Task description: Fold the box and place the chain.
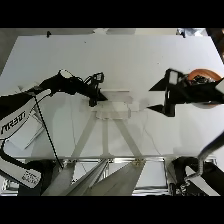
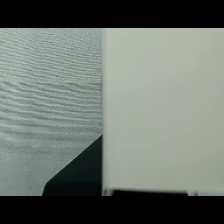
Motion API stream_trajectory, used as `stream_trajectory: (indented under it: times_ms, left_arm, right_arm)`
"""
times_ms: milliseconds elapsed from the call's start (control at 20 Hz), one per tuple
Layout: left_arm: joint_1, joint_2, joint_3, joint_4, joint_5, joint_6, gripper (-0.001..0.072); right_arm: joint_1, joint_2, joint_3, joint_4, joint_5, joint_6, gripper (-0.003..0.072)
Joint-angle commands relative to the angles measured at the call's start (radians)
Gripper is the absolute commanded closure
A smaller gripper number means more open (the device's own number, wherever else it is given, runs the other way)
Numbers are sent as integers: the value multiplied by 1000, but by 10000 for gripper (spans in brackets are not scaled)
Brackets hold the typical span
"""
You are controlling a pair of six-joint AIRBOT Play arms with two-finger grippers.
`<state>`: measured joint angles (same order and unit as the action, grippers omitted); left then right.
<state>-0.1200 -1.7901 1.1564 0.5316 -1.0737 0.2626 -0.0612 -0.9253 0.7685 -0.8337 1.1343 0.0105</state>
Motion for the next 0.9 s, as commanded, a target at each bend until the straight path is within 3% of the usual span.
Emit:
stream_trajectory:
  times_ms: [0,200,500,700,850]
  left_arm:
    - [0,-1,0,0,1,0,700]
    - [0,-1,0,0,0,0,700]
    - [0,-1,0,0,0,0,700]
    - [0,-1,0,0,0,0,700]
    - [0,-1,0,0,0,0,700]
  right_arm:
    - [104,-6,-130,-72,-165,-29,-6]
    - [168,-94,-179,-55,-214,-76,-6]
    - [261,-275,-179,54,-494,-97,-6]
    - [292,-340,-179,65,-576,-94,-6]
    - [295,-364,-179,193,-637,-89,-6]
